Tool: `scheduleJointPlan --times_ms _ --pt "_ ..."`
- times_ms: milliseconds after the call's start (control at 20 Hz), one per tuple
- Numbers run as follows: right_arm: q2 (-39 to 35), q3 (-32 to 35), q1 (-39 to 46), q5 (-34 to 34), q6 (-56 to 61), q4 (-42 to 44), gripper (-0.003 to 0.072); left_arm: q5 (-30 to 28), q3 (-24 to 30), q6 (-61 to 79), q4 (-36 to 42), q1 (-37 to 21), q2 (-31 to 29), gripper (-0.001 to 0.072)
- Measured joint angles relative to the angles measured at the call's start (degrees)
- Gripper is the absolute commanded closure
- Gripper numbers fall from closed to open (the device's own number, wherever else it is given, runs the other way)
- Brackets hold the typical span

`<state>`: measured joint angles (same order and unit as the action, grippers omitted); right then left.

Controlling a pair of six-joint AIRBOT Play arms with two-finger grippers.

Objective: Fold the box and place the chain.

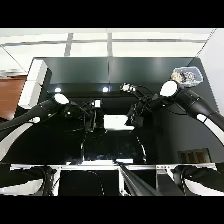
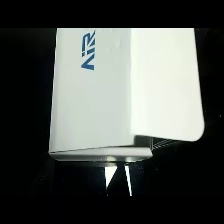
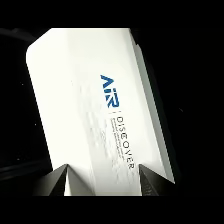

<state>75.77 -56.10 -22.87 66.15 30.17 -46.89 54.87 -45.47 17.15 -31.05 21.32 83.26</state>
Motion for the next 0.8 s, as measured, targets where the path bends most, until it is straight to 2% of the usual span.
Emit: scheduleJointPlan --times_ms 200,250,400,450,800 --pt "0.0 0.0 0.0 -0.6 0.0 -0.3 0.0208 0.0 0.0 0.0 0.0 0.0 0.0 0.0379" --pt "0.0 0.0 0.0 -0.7 0.0 -0.3 0.0374 0.0 0.0 0.0 0.0 0.0 0.0 0.0379" --pt "0.0 0.0 -0.1 -0.7 -0.1 -0.3 0.0391 0.0 0.0 0.0 0.0 0.0 0.0 0.0379" --pt "0.0 0.0 -0.2 -0.7 -0.1 -0.4 0.0486 0.0 0.0 0.0 0.0 0.0 0.0 0.0379" --pt "0.0 0.0 -0.3 -0.8 0.0 -1.1 0.0486 0.0 0.0 0.0 0.0 0.0 0.0 0.0379"
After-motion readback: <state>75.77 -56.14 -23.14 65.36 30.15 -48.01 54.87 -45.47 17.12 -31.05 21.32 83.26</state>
